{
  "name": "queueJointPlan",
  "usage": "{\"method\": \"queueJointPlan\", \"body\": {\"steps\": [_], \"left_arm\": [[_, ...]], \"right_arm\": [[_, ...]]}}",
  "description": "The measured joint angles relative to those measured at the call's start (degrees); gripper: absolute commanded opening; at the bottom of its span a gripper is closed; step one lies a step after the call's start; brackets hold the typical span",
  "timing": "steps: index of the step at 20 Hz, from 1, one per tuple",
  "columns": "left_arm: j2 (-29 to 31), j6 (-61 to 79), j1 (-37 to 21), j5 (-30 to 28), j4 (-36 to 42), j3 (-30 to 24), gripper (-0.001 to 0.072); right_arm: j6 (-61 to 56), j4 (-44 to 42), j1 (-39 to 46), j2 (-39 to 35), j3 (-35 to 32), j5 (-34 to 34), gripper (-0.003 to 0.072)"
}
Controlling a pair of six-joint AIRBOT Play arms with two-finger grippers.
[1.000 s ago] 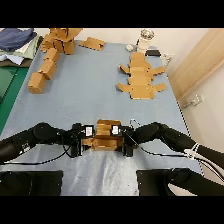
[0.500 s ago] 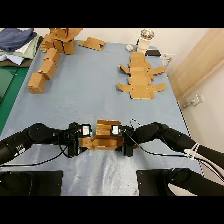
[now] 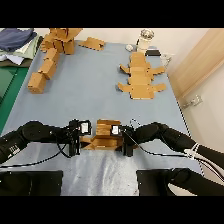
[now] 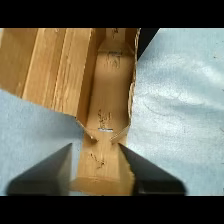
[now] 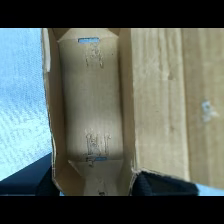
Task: Fold the box.
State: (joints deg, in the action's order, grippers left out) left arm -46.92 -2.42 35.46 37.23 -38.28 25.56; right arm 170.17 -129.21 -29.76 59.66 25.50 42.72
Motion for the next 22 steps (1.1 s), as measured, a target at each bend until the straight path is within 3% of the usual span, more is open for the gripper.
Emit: {"method": "queueJointPlan", "body": {"steps": [4,5,10,19,20,21,22], "left_arm": [[-2.45,-0.87,0.94,0.35,-0.37,0.90,0.0106],[-3.50,-1.07,1.05,0.00,-0.50,0.98,0.0012],[-7.82,-1.40,1.22,-2.67,-3.48,1.18,0.0016],[-9.11,-0.72,1.27,-5.42,-5.20,-2.29,0.0017],[-9.14,0.02,1.29,-5.84,-4.98,-2.54,0.0085],[-9.14,1.36,1.29,-5.95,-4.48,-2.69,0.0428],[-9.14,3.30,1.33,-5.99,-3.21,-2.80,0.0557]], "right_arm": [[0.00,0.00,0.02,0.00,0.00,0.00,0.0488],[-0.02,0.00,0.00,0.00,0.00,0.00,0.0488],[-0.02,0.00,0.02,0.00,0.00,0.02,0.0488],[-0.02,-0.02,0.00,0.00,0.00,0.00,0.0488],[-0.02,0.00,0.00,0.00,0.00,0.02,0.0488],[-0.02,-0.02,0.02,0.00,0.00,0.02,0.0488],[-0.02,-0.02,0.02,0.00,0.00,0.00,0.0488]]}}
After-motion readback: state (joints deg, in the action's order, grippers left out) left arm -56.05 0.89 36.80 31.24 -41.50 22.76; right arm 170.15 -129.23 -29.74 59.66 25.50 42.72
